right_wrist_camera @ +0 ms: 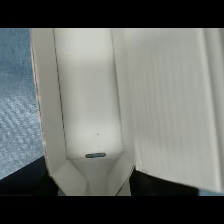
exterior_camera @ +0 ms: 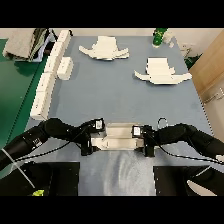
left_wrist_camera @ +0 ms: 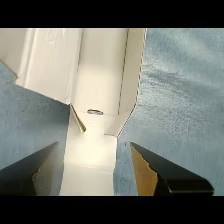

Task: Fold the box.

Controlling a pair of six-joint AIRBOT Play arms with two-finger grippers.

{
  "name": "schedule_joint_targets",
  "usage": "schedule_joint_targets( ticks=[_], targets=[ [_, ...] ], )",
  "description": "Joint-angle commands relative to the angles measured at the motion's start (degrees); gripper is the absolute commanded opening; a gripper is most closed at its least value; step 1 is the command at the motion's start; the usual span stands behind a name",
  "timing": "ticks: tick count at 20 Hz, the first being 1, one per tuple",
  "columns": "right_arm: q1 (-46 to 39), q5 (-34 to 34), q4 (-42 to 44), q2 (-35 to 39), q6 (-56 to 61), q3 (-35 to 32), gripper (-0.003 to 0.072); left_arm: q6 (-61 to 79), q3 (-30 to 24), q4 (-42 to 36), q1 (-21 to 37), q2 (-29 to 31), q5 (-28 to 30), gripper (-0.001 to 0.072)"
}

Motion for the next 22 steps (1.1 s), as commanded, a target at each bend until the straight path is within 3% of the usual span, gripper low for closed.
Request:
schedule_joint_targets(
  ticks=[1,2,3,4,6,7,8,12,16,17,18,19,22],
  targets=[
    [0.00,0.02,0.00,0.04,0.02,0.07,0.0518,5.18,-0.72,-6.01,-2.78,-3.98,3.52,0.0696],
    [0.00,0.02,0.02,0.04,0.02,0.07,0.0517,6.60,-0.72,-7.23,-3.56,-5.03,3.98,0.0632],
    [0.00,0.02,0.02,0.04,0.02,0.07,0.0517,8.41,-0.59,-8.48,-4.22,-5.88,4.35,0.0447],
    [0.00,0.02,0.02,0.04,0.02,0.07,0.0517,11.13,-0.46,-9.57,-4.79,-6.64,4.39,0.0330],
    [0.00,0.02,0.02,0.04,0.02,0.07,0.0517,12.61,-0.46,-11.17,-5.62,-7.69,7.02,0.0307],
    [0.00,0.02,0.02,0.04,0.02,0.07,0.0517,12.68,-0.46,-11.10,-5.66,-7.91,8.35,0.0203],
    [0.00,0.02,0.02,0.04,0.02,0.07,0.0518,12.68,-0.44,-11.13,-5.66,-7.91,9.60,0.0174],
    [0.00,0.02,0.02,0.04,0.02,0.07,0.0517,14.14,-0.35,-11.13,-5.66,-7.91,11.23,0.0174],
    [0.00,0.02,0.02,0.04,0.02,0.07,0.0518,14.12,-0.37,-11.06,-5.64,-7.85,8.59,0.0178],
    [0.00,0.02,0.02,0.04,0.02,0.07,0.0517,14.12,-0.37,-10.84,-5.64,-7.85,7.74,0.0238],
    [0.00,0.02,0.00,0.04,0.02,0.07,0.0517,14.12,-0.37,-10.56,-5.60,-7.76,6.62,0.0443],
    [0.02,0.02,0.02,0.04,0.02,0.07,0.0518,14.12,-0.37,-10.23,-5.57,-7.72,5.90,0.0481],
    [0.00,0.02,0.02,0.04,0.02,0.07,0.0517,14.12,-0.37,-9.40,-5.55,-7.72,5.42,0.0479]
  ],
)
